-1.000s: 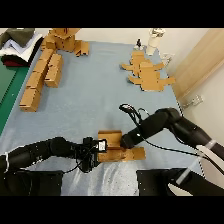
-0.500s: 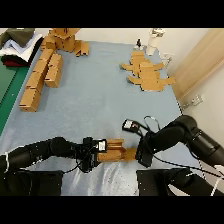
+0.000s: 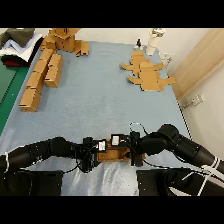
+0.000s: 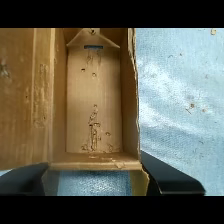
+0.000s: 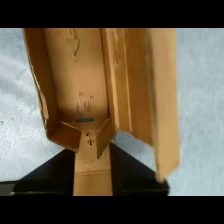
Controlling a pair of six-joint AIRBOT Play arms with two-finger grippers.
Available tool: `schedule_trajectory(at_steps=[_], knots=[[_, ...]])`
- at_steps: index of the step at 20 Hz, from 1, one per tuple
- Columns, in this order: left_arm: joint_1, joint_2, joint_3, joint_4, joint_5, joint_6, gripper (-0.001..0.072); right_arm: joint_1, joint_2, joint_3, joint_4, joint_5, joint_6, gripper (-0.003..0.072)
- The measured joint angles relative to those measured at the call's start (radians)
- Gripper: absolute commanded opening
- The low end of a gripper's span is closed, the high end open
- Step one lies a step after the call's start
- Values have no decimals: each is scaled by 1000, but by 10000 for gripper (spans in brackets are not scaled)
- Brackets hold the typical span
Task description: Fold the box.
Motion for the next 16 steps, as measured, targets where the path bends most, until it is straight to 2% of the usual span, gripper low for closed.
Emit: schedule_trajectory(at_steps=[1, 2, 6, 7, 8, 9, 16], knots=[[0, 0, 0, 0, 0, 0, 507, 11, -7, -1, 4, 11, -9, 179], [0, 0, 0, 0, 0, 0, 507, 19, -11, -2, 7, 20, -16, 132], [0, 0, 0, 0, 0, 1, 507, 41, -21, -3, 29, 39, -30, 135], [0, 0, 0, 0, 0, 1, 507, 43, -22, -4, 38, 43, -31, 197], [0, 0, -1, 0, -1, 0, 507, 45, -24, -4, 50, 49, -34, 357], [1, 0, -1, 0, -2, 0, 507, 47, -27, -5, 65, 56, -35, 441], [0, 1, -2, -3, -1, -4, 507, 50, -53, -5, 139, 87, -42, 436]])
